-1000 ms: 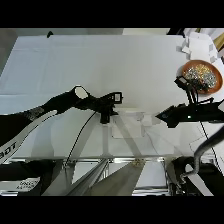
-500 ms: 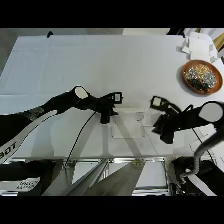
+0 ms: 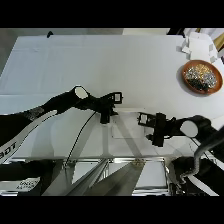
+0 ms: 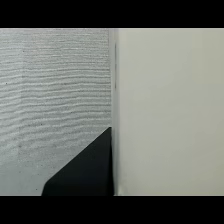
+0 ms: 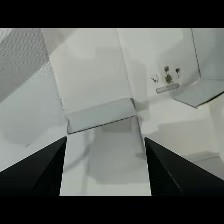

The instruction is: Fold the box and place the chain.

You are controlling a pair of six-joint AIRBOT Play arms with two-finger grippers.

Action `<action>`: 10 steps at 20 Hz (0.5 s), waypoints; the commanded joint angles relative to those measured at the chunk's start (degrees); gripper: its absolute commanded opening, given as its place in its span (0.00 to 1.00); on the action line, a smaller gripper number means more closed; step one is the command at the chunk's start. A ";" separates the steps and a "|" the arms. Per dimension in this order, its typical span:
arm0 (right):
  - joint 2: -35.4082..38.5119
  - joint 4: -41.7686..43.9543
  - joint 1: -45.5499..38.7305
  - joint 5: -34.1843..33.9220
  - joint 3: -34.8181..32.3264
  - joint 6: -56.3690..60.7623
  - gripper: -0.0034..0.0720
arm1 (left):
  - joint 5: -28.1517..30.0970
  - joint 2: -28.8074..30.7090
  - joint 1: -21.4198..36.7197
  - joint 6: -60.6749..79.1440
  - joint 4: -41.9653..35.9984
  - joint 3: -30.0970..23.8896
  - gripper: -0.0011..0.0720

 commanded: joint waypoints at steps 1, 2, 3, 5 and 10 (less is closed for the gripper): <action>0.04 -1.38 4.90 -14.99 -5.07 -3.78 0.77 | 0.04 -0.02 -0.04 0.00 0.00 0.04 0.03; 0.04 -1.40 5.81 -16.50 -5.88 -5.46 0.77 | 0.02 -0.02 -0.04 0.00 0.00 0.04 0.03; 0.04 -1.60 6.34 -16.94 -6.36 -7.13 0.77 | 0.04 -0.02 -0.04 0.00 0.00 0.04 0.03; 0.04 -2.64 6.60 -16.55 -6.73 -9.33 0.77 | 0.02 -0.02 -0.04 0.00 0.00 0.04 0.03; 4.44 -2.62 6.60 -16.50 -6.73 -9.46 0.77 | 0.02 -0.02 -0.04 0.00 0.00 0.04 0.03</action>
